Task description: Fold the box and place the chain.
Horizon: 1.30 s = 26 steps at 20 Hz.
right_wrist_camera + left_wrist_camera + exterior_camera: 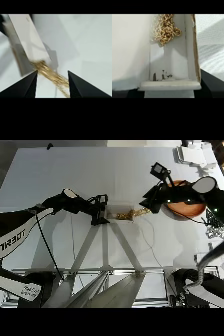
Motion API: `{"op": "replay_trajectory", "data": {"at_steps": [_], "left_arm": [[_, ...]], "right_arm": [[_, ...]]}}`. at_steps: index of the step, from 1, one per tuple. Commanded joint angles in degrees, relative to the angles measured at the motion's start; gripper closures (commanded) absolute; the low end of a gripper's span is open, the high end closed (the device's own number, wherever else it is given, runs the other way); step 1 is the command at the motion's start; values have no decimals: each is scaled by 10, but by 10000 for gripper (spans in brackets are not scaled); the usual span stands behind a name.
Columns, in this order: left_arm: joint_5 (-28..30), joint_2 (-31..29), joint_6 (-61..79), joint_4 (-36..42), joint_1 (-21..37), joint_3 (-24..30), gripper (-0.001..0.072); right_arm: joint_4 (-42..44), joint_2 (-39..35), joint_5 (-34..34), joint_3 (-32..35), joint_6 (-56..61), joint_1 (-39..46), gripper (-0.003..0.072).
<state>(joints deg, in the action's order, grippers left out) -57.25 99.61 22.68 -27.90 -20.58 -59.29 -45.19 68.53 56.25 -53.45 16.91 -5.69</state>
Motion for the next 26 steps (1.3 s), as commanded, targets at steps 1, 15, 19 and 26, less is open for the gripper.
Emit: {"op": "replay_trajectory", "data": {"at_steps": [1, 15, 19, 26], "left_arm": [[0, 0, 0, 0, 0, 0, 286], [0, 0, 0, 0, 0, 0, 286], [0, 0, 0, 0, 0, 0, 286], [0, 0, 0, 0, 0, 0, 286]], "right_arm": [[-17, 24, 6, 0, -122, 40, 223], [-32, 216, -34, -17, -354, -20, 103], [-33, 242, -31, -28, -351, -27, 113], [-166, 237, -26, -27, -224, -28, 677]]}}
